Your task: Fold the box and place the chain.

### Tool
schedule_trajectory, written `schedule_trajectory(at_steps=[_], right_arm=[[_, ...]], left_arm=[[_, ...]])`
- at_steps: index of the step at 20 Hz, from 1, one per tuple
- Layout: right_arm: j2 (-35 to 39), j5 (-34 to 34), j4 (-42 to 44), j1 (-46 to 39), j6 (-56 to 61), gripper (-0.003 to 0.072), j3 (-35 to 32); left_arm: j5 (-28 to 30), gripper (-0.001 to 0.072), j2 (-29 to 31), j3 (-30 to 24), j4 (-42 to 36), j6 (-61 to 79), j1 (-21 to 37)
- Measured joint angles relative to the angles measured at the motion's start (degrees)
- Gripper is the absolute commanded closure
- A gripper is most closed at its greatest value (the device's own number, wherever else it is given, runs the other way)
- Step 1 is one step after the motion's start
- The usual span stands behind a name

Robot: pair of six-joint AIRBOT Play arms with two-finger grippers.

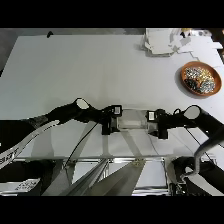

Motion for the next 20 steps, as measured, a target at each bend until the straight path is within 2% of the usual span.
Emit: schedule_trajectory(at_steps=[1, 4, 5, 9, 12, 16, 20], right_arm=[[2.05, 0.11, -2.14, 0.00, 1.64, 0.0120, -0.02], [9.05, 0.35, -4.81, 0.00, 6.01, 0.0592, -0.04], [11.19, 0.90, -4.07, 0.00, 6.38, 0.0668, -0.04], [17.00, 3.98, 4.33, 0.00, 5.64, 0.0666, -0.04], [17.18, 2.43, 12.17, 0.00, 4.98, 0.0666, -0.04], [11.04, -5.20, 22.84, 0.00, 4.79, 0.0666, -0.04], [2.19, -11.74, 28.15, 0.00, 5.68, 0.0666, -0.04]], left_arm=[[0.02, 0.0501, 0.00, 0.00, 0.00, 0.02, 0.00], [0.09, 0.0501, 0.00, 0.00, 0.00, 0.07, 0.00], [0.11, 0.0501, 0.00, 0.00, 0.00, 0.07, 0.00], [0.17, 0.0501, 0.00, 0.00, 0.00, 0.09, 0.00], [0.17, 0.0501, 0.00, 0.00, 0.00, 0.11, 0.00], [0.20, 0.0501, 0.00, 0.00, 0.00, 0.11, 0.02], [0.22, 0.0501, 0.00, 0.00, 0.00, 0.09, 0.02]])
